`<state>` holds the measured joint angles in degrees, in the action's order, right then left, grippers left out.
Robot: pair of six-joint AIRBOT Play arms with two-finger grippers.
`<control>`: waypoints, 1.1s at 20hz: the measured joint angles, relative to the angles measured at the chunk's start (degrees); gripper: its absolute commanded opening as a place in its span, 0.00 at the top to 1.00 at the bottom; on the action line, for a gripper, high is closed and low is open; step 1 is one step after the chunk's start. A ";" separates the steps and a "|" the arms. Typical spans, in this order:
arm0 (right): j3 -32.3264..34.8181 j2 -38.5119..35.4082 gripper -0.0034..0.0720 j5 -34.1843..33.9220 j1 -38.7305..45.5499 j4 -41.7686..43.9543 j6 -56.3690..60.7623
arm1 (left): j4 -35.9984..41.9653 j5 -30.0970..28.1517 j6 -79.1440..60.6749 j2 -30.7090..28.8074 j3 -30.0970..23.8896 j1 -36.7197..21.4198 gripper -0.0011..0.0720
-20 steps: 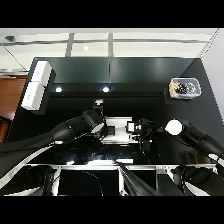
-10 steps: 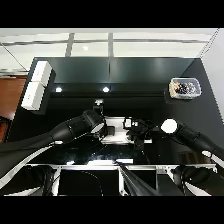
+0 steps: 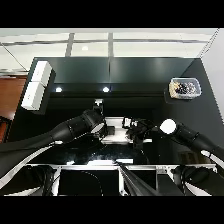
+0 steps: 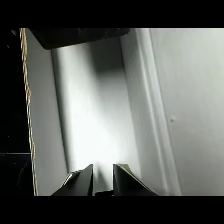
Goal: Fold the box and place the chain.
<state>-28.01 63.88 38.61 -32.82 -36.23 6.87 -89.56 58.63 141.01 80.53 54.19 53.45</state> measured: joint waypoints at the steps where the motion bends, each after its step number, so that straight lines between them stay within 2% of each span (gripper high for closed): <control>1: 0.00 0.00 0.67 0.00 0.00 -0.07 0.00 | 0.02 -0.07 0.00 0.00 0.00 0.00 0.95; 2: 0.00 0.00 0.87 -0.15 0.00 -0.26 0.00 | 0.00 -0.07 0.00 0.02 0.00 0.00 0.95; 3: 0.00 0.00 0.88 -0.35 0.00 -0.55 0.07 | 0.00 -0.07 0.00 0.02 0.00 0.00 0.95; 8: -0.07 -1.03 0.89 0.22 1.29 -2.58 4.07 | 0.02 -0.15 0.00 0.02 0.00 0.00 0.95; 11: -0.48 -4.50 0.89 4.52 5.77 -6.19 11.32 | 0.04 -0.15 -0.02 0.02 0.00 0.00 0.95; 13: -1.36 -7.74 0.89 10.43 10.73 -7.82 15.74 | 0.04 -0.15 -0.02 0.02 0.00 0.00 0.95; 14: -1.77 -9.31 0.95 13.22 13.68 -8.22 17.75 | 0.04 -0.13 -0.02 0.02 0.00 0.00 0.95; 17: -2.27 -12.76 0.94 20.50 25.09 -9.92 26.80 | 0.07 -0.11 -0.02 0.00 0.00 0.00 0.95; 19: -1.09 -13.70 0.94 21.53 32.72 -10.73 34.97 | 0.07 -0.11 -0.02 0.02 0.00 0.00 0.95; 22: 2.78 -13.88 0.94 18.86 40.68 -11.26 47.80 | 0.07 -0.09 -0.02 0.00 0.00 0.00 0.95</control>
<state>-25.23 50.00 57.47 7.86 -47.48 54.68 -89.49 58.54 140.99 80.53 54.19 53.45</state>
